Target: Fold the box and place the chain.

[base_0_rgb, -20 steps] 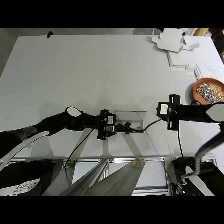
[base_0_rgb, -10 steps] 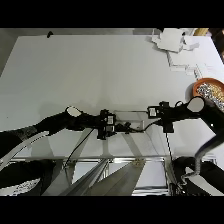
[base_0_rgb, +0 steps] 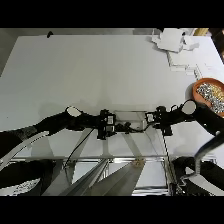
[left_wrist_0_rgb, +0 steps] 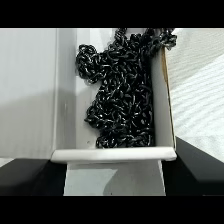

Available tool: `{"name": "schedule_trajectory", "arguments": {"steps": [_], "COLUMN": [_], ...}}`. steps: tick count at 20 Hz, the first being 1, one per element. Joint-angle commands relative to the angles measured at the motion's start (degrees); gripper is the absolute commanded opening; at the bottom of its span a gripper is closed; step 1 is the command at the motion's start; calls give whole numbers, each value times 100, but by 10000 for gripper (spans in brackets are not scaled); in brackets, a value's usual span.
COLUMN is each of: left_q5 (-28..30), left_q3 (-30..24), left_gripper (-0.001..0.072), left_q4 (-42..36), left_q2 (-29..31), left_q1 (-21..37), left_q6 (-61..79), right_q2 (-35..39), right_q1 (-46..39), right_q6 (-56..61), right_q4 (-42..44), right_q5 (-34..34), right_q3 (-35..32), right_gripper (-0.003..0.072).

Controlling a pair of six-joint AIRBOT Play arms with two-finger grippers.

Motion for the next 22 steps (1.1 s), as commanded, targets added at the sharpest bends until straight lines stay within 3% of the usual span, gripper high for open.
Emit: {"name": "schedule_trajectory", "arguments": {"steps": [1, 7, 10, 14, 16, 21, 22], "left_q5": [0, 2, 0, 2, 0, 2, 0], "left_q3": [2, 4, 4, 4, 4, 2, 4], "left_gripper": [276, 276, 276, 276, 276, 276, 276], "left_q4": [0, 0, 0, 0, 0, 0, 0], "left_q2": [2, 2, 2, 2, 2, 2, 2], "left_q1": [4, 4, 4, 4, 4, 4, 4], "left_q6": [0, 0, 0, 0, 0, 0, 0], "right_q2": [9, 470, 470, 433, 317, 181, 181], "right_q1": [4, 4, 4, 4, 4, 4, 4], "right_q6": [-68, -66, -66, -70, -70, -70, -70], "right_q4": [-17, -17, -17, -20, -17, -24, -24], "right_q5": [-179, -166, -160, -245, -240, -214, -216], "right_q3": [-68, -68, -68, -68, -68, -68, -68], "right_gripper": [55, 43, 132, 135, 184, 180, 150]}}
